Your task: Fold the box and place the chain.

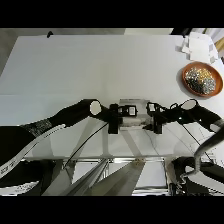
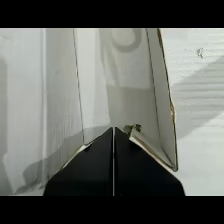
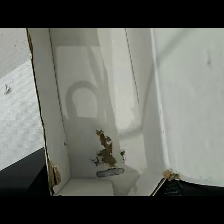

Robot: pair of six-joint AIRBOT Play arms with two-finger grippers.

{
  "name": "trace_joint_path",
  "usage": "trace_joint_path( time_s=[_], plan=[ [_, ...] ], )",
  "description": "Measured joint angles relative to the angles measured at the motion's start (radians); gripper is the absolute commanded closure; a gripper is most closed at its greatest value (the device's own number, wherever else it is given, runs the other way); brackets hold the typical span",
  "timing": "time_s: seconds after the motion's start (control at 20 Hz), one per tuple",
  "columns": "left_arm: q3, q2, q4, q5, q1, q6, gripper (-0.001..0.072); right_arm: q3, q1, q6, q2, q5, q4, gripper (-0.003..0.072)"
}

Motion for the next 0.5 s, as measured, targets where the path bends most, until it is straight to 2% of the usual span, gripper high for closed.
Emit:
trace_joint_path(
  time_s=[0.35, 0.5],
  plan=[
    [0.000, 0.093, 0.099, -0.020, 0.005, -0.285, 0.0709, 0.000, 0.000, -0.001, 0.000, 0.000, 0.000, 0.0312],
    [0.000, 0.158, 0.157, -0.072, 0.028, -0.432, 0.0710, 0.000, 0.000, -0.002, 0.000, 0.000, 0.000, 0.0312]
  ],
)
